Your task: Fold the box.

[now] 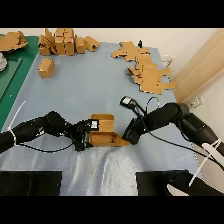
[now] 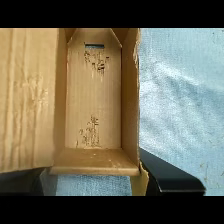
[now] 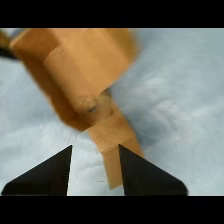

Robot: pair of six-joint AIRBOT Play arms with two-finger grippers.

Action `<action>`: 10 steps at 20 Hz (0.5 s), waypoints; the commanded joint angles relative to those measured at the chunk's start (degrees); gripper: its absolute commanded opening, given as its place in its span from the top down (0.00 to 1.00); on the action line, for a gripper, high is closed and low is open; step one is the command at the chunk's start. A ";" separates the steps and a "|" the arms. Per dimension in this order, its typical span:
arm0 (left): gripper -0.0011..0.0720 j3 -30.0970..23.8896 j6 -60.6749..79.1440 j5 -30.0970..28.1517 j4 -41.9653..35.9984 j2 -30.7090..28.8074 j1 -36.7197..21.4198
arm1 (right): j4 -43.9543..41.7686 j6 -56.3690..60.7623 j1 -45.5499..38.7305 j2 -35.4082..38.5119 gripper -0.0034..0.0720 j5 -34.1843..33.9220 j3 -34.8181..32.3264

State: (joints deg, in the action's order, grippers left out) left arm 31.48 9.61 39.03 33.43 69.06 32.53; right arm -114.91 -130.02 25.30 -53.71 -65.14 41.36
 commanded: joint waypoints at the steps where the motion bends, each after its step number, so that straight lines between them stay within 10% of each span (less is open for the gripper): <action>1: 0.26 0.00 -0.02 0.00 0.00 0.02 0.00 | 2.62 -11.93 4.92 0.81 0.34 6.51 -5.31; 10: 0.26 0.00 -0.02 0.02 0.00 0.02 0.00 | -0.09 -18.88 6.23 -2.12 0.34 17.75 -6.21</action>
